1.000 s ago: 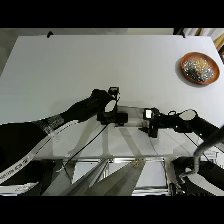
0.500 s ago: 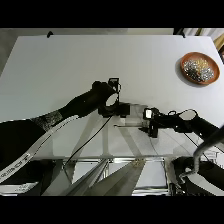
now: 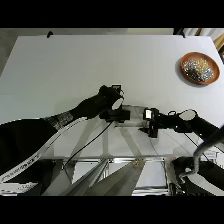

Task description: Fold the box and place the chain.

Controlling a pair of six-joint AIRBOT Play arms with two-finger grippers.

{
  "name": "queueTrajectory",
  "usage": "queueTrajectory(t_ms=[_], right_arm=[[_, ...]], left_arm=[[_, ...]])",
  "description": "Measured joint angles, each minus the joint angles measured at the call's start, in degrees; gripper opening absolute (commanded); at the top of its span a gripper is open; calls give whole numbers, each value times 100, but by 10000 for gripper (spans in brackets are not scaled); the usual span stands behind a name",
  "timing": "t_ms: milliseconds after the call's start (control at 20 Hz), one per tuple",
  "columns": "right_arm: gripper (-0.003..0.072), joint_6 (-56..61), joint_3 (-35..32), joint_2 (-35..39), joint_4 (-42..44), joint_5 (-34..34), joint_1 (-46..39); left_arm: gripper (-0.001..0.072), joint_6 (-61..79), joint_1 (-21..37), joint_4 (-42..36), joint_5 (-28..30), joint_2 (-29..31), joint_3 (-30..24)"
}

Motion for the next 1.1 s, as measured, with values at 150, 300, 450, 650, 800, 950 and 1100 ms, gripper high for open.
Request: queueTrajectory(t_ms=[150,300,450,650,800,950,1100], right_arm=[[400,0,0,0,0,-2,0],[400,0,0,0,0,-7,0],[400,7,0,0,9,-13,0],[400,-15,0,0,2,-20,0],[400,-15,0,0,2,-17,0],[400,-11,0,0,2,-17,0],[400,15,0,0,2,-9,-2]], left_arm=[[318,-251,-24,-13,-11,-96,2],[313,-597,-31,-2,-35,-142,7],[271,-772,-33,33,9,-170,4],[6,-715,-35,109,-20,-173,7],[7,-717,-35,109,-15,-173,7],[42,-719,-35,111,-13,-173,7],[273,-741,-33,129,-74,-177,2]])
